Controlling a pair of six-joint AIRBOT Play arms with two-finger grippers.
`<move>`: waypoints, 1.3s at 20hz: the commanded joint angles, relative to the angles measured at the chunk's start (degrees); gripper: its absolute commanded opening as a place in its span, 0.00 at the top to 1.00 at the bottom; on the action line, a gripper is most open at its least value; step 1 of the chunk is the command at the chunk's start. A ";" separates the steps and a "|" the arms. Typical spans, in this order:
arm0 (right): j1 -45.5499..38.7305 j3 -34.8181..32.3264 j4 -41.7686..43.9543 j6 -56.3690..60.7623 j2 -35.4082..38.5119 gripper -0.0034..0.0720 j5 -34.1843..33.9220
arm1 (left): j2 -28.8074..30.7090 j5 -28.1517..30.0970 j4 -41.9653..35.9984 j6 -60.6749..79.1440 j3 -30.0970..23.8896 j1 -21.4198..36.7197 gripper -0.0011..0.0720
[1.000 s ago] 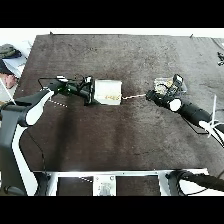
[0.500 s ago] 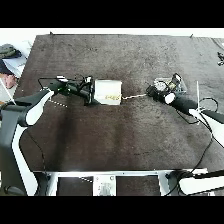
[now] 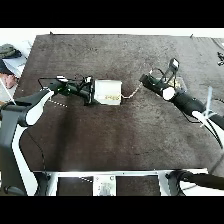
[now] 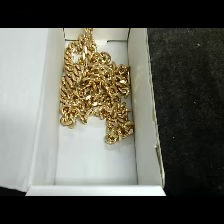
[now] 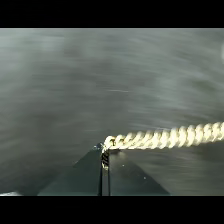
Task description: Fold the box and place the chain.
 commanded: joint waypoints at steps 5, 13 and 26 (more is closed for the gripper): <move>15.45 0.44 -0.09 -3.56 14.80 0.96 -6.45 | 0.00 0.02 0.02 0.00 -0.02 0.04 0.60; 24.76 5.25 0.35 -3.37 3.21 0.97 -8.55 | 0.00 0.00 0.02 0.00 -0.02 0.04 0.60; 0.76 -12.15 -1.20 -1.88 10.05 0.57 3.96 | -0.02 0.00 0.02 0.00 -0.02 0.04 0.60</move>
